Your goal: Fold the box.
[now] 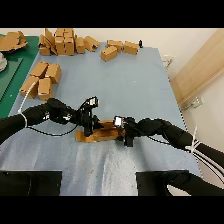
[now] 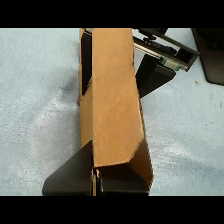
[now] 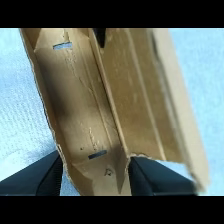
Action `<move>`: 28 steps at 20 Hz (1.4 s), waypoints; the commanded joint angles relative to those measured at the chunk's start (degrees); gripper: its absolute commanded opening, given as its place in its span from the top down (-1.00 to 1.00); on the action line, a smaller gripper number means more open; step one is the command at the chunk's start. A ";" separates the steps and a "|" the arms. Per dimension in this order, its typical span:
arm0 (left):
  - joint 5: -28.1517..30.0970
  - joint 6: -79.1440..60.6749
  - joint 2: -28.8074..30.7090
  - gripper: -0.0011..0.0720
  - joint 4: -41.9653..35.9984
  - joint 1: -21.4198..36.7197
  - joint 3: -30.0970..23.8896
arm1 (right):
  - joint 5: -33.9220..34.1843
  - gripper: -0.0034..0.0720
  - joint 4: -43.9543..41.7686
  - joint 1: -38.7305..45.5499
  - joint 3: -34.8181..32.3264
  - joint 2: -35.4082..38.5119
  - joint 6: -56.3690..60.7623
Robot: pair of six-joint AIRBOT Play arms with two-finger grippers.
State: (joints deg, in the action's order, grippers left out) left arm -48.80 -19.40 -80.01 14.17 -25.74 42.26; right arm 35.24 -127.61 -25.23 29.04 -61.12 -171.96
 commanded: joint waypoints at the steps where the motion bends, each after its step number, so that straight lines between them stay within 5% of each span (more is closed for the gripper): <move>1: 0.22 -0.09 0.00 0.94 -0.04 0.02 0.04 | 2.75 -0.43 -0.20 -0.20 0.04 -0.04 -0.02; 28: 0.22 -0.09 0.00 0.94 -0.04 0.02 0.04 | 6.14 -0.47 -2.14 -0.24 0.04 -0.63 -0.02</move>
State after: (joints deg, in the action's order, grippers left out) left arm -48.53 -19.53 -80.01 14.06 -25.74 42.28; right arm 42.54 -129.45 -25.41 29.02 -61.10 -171.92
